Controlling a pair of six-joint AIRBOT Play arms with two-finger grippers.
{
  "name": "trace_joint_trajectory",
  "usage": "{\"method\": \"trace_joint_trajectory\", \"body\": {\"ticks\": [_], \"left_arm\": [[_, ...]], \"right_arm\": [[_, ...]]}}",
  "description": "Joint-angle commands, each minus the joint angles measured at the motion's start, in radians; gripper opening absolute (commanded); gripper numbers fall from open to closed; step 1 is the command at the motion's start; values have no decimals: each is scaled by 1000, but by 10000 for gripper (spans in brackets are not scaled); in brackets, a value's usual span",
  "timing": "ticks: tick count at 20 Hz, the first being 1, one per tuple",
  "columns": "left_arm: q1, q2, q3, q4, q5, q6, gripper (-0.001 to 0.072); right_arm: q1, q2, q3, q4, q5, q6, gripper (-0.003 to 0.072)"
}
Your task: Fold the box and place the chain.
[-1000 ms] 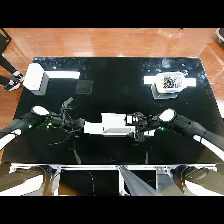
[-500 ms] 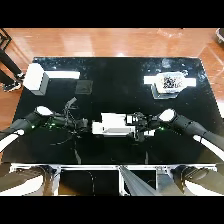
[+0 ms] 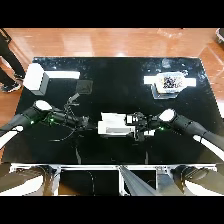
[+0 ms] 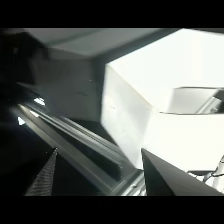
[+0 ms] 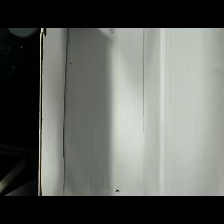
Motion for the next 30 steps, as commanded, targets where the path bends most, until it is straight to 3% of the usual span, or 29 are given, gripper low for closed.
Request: {"method": "trace_joint_trajectory", "body": {"ticks": [1, 7, 12, 17, 21, 30], "left_arm": [[-3, 1, 16, -63, -31, 3, 635], [-45, 8, 16, -74, -38, 2, 635], [-160, 57, 16, -61, 113, -64, 634], [-272, 122, 16, 90, 232, -300, 632], [-359, 128, 16, 98, 313, -356, 632], [-385, 128, 16, 122, 382, -435, 630]], "right_arm": [[0, -1, 0, 0, -1, 0, 237], [0, -1, 0, 0, -6, 0, 237], [0, -1, 0, 0, -8, 0, 237], [0, -1, 0, 0, -8, 0, 237], [0, -1, 0, 0, -8, 0, 237], [0, -1, 0, 0, -8, 0, 237]]}}
